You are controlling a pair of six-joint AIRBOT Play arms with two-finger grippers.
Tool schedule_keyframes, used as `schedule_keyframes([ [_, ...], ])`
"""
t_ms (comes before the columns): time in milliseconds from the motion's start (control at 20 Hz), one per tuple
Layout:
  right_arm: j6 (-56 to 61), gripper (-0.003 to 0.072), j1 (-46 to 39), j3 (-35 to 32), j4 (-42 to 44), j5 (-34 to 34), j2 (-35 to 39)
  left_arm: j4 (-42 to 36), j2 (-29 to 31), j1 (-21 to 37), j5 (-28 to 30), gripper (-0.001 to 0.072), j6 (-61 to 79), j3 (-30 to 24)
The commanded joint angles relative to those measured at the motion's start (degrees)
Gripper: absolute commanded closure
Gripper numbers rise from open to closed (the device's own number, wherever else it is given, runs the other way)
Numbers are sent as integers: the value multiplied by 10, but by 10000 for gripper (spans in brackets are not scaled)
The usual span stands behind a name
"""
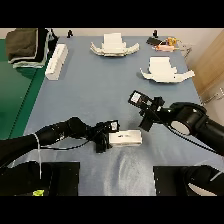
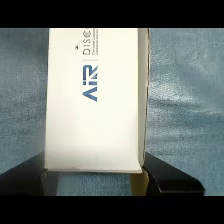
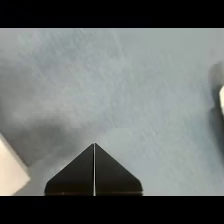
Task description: Fold the box.
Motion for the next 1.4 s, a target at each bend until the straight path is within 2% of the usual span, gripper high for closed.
schedule_keyframes([
  [0,12,681,-7,54,-85,92,-89,0,0,0,0,241,0,0],
  [150,33,681,-7,98,-93,192,-160,0,0,0,0,241,0,0],
  [300,101,681,-7,101,-73,222,-172,0,0,0,0,241,0,0],
  [400,150,682,-7,101,-64,227,-172,0,0,0,0,241,0,0],
  [600,149,681,-7,101,-65,227,-172,0,3,1,0,241,-2,1],
  [800,149,681,-7,101,-65,227,-172,22,54,31,13,241,-111,1],
  [900,149,681,-7,101,-64,227,-172,94,93,78,15,241,-215,0],
  [1050,149,681,-7,101,-64,227,-172,231,164,182,3,241,-376,0],
  [1200,149,681,-7,101,-64,227,-172,356,209,319,-19,240,-530,0],
  [1350,149,681,-7,101,-65,227,-172,394,205,472,-15,241,-588,0],
])
